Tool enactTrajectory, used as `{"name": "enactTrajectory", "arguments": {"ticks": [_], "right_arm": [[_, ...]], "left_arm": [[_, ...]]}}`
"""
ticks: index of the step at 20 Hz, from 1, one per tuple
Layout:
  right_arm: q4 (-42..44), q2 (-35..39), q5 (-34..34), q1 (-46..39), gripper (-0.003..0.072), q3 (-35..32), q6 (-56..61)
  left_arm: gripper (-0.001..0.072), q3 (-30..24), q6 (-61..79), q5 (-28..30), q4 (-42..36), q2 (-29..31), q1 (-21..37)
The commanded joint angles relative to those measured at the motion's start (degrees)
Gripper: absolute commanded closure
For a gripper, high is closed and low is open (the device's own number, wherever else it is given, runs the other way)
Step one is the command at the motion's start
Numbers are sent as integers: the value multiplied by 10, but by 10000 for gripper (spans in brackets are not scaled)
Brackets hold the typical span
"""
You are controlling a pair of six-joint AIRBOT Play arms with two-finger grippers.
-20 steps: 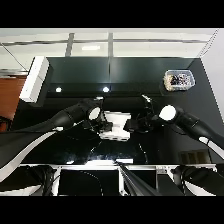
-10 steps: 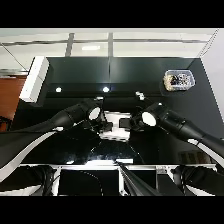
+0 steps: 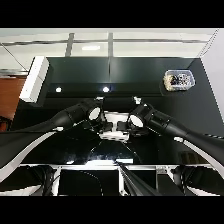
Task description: Fold the box and place the chain.
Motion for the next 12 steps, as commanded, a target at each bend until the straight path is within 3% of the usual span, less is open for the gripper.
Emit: {"name": "enactTrajectory", "arguments": {"ticks": [1, 6, 7, 8, 9, 12], "right_arm": [[0, -12, 9, 3, 444, 2, 21], [-2, -20, 8, 3, 447, 2, 21], [-2, -21, 4, 3, 551, 2, 21], [-2, -21, -7, 3, 558, 2, 21], [0, -21, -16, 3, 668, 3, 21], [-6, -22, -13, 3, 672, 10, 21]], "left_arm": [[682, 0, 0, 0, 0, 0, 0], [682, 0, 0, 0, 0, 0, 0], [682, 0, 0, 0, 0, 0, 0], [682, 0, 0, 0, 0, 0, 0], [682, 0, 0, -1, 0, 0, 0], [682, 0, 0, -1, 0, 0, 0]]}}
